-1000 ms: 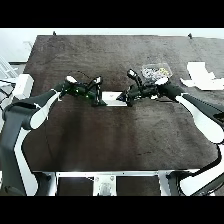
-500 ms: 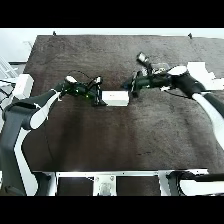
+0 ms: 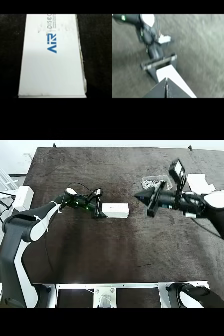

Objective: Fold the box and place the chain.

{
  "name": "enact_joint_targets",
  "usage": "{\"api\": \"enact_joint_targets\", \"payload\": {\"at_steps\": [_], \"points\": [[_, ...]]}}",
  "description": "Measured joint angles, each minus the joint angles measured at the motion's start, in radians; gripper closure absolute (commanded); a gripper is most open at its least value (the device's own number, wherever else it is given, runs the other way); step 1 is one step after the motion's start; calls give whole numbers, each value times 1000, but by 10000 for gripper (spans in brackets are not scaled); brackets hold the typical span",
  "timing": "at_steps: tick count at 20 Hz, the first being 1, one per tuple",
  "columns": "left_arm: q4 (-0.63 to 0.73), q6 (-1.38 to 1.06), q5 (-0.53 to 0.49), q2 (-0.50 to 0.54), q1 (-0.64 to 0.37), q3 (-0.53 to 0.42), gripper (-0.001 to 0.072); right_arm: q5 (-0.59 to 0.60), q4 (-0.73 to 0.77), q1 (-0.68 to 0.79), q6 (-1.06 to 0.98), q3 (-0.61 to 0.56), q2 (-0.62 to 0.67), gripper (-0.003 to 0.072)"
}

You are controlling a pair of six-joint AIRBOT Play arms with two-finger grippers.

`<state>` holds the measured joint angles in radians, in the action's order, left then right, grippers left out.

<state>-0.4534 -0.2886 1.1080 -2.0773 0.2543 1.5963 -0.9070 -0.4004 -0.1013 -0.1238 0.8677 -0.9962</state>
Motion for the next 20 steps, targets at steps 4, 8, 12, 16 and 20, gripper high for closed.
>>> {"api": "enact_joint_targets", "payload": {"at_steps": [4,8,12,16,20], "points": [[18,61,-27,64,-26,0,697,31,6,6,-8,-111,57,676],[26,195,-90,204,-127,0,697,44,8,10,-29,-143,72,676],[20,404,-290,293,-281,-5,697,50,8,11,-50,-153,77,676],[16,560,-521,319,-399,-72,696,59,9,11,-57,-155,77,676],[10,608,-737,323,-442,-182,695,72,9,12,-59,-155,77,676]]}}
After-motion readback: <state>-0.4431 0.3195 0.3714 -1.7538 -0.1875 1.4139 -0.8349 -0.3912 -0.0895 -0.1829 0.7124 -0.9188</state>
